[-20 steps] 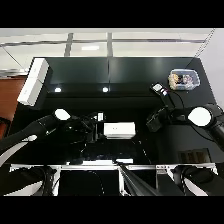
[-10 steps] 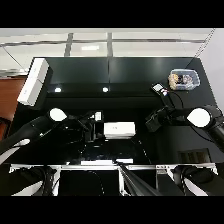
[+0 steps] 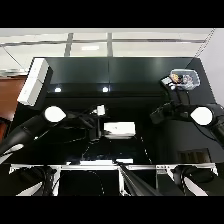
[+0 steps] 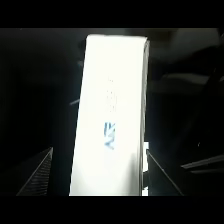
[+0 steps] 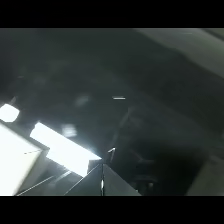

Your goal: Fold the box and place the chain.

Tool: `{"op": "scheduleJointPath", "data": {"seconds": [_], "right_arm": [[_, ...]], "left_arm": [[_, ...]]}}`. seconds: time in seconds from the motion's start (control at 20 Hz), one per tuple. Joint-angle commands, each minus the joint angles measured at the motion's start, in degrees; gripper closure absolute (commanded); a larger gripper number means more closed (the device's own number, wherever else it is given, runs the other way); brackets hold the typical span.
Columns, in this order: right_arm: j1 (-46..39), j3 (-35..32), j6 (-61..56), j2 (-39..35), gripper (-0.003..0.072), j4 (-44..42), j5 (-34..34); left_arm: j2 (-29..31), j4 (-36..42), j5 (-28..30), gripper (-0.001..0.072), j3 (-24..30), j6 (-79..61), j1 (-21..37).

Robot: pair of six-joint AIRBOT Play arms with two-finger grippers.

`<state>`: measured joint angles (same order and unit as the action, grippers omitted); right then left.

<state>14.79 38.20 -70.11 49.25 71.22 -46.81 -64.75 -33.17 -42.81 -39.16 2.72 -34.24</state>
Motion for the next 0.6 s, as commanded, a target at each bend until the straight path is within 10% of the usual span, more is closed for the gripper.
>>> {"op": "scheduleJointPath", "data": {"seconds": [0.0, 0.55], "right_arm": [[-5.55, -0.02, -3.43, -0.04, 0.0676, 5.92, 1.42], [-8.96, -0.02, -3.41, -0.04, 0.0676, 3.54, 1.68]], "left_arm": [[-8.04, 0.79, 0.22, -0.0004, -5.81, 5.88, -4.31], [-15.98, 0.61, -5.31, -0.0004, -11.5, 11.26, -4.66]]}}
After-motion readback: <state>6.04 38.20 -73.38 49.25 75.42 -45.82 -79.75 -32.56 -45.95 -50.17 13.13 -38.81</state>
